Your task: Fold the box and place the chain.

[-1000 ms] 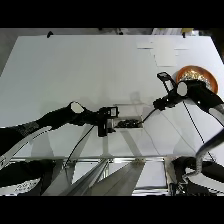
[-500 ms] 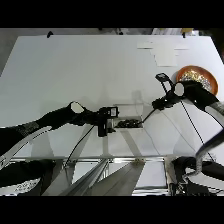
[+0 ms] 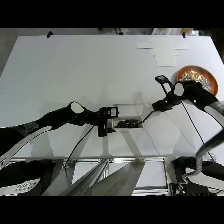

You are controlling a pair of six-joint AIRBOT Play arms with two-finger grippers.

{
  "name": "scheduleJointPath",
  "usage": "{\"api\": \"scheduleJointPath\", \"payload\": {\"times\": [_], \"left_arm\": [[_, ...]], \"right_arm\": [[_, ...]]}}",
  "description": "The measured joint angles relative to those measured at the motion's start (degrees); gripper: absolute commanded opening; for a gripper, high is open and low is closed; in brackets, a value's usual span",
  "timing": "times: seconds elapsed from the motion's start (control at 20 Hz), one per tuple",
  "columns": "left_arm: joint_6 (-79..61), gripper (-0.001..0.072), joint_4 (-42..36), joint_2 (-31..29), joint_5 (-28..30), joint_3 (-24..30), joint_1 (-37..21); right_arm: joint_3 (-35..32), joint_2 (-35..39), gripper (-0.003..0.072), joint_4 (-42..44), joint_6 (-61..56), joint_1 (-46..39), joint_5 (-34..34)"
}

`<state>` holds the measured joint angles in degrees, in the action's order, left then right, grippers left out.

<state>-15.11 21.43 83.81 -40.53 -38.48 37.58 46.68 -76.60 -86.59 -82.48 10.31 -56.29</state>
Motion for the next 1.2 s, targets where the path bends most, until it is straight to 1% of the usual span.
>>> {"api": "scheduleJointPath", "payload": {"times": [0.2, 0.4, 0.5, 0.7, 0.85, 0.95, 1.2], "left_arm": [[0.0, 0.0209, 0.0, 0.0, 0.0, 0.0, 0.0], [0.0, 0.0209, 0.0, 0.0, 0.0, 0.0, 0.0], [0.0, 0.0209, 0.0, 0.0, 0.0, 0.0, 0.0], [0.0, 0.0209, 0.0, 0.0, 0.0, 0.0, 0.0], [0.0, 0.0209, 0.0, 0.0, 0.0, 0.0, 0.0], [0.0, 0.0209, 0.0, 0.0, 0.0, 0.0, 0.0], [0.0, 0.0209, 0.0, 0.0, 0.0, 0.0, 0.0]], "right_arm": [[0.0, 6.5, 0.0018, 0.0, 0.5, 0.0, -2.1], [0.0, 16.8, 0.0016, 1.8, 2.8, 0.0, -2.8], [0.0, 22.2, 0.0015, 4.7, 5.3, 0.0, -3.1], [0.0, 30.6, 0.0015, 15.0, 13.6, 0.0, -4.7], [0.0, 34.0, 0.0016, 23.3, 19.5, 0.0, -6.2], [0.0, 35.3, 0.0016, 27.1, 22.6, 0.7, -6.9], [-0.1, 36.3, 0.0016, 31.3, 28.4, 6.5, -7.3]]}}
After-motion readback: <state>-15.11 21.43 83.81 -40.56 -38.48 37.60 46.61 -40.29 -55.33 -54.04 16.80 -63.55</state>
